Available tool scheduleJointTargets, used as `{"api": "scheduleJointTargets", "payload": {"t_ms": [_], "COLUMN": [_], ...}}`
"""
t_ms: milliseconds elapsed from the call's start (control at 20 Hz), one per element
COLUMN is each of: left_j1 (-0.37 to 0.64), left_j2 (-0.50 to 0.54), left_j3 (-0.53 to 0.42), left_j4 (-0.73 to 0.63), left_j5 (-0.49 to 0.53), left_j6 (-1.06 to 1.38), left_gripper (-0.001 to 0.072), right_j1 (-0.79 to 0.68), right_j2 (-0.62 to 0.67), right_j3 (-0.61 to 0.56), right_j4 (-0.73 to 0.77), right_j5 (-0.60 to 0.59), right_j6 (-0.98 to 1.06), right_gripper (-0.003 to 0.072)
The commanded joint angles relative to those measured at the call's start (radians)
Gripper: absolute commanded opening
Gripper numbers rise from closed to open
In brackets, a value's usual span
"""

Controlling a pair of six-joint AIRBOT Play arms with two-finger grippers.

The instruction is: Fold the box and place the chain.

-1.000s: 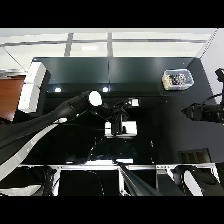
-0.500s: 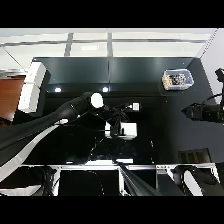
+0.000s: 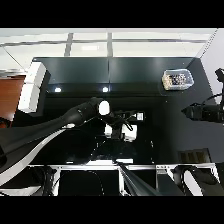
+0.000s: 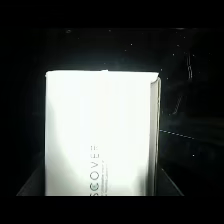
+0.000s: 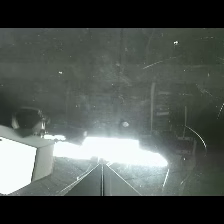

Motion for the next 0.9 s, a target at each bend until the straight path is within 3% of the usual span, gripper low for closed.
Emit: {"api": "scheduleJointTargets", "payload": {"t_ms": [0,50,100,150,300,450,650,850], "left_j1": [-0.017,-0.016,-0.015,-0.014,0.017,0.124,0.389,0.743], "left_j2": [-0.012,-0.013,-0.011,0.000,0.091,0.246,0.472,0.645], "left_j3": [0.000,0.000,0.001,0.006,0.025,0.027,0.027,0.024], "left_j4": [0.015,0.017,0.028,0.060,0.150,0.259,0.406,0.433], "left_j5": [0.054,0.053,0.053,0.045,0.018,-0.078,-0.263,-0.408], "left_j6": [-0.005,-0.005,-0.031,-0.089,-0.256,-0.435,-0.760,-0.935], "left_gripper": [0.0706,0.0677,0.0558,0.0352,0.0294,0.0285,0.0285,0.0285], "right_j1": [0.000,0.000,0.000,0.000,0.000,0.000,0.000,0.000], "right_j2": [0.000,0.000,0.000,0.000,0.000,0.000,0.000,0.000], "right_j3": [-0.001,-0.001,-0.001,-0.001,-0.001,-0.001,-0.001,-0.001], "right_j4": [0.000,0.000,0.000,0.001,0.001,0.001,0.004,0.005], "right_j5": [0.000,0.000,-0.001,0.000,0.000,0.000,-0.003,-0.020], "right_j6": [0.000,0.000,0.000,0.001,0.000,0.000,0.000,0.000], "right_gripper": [0.0015,0.0015,0.0015,0.0015,0.0015,0.0015,0.0015,0.0015]}}
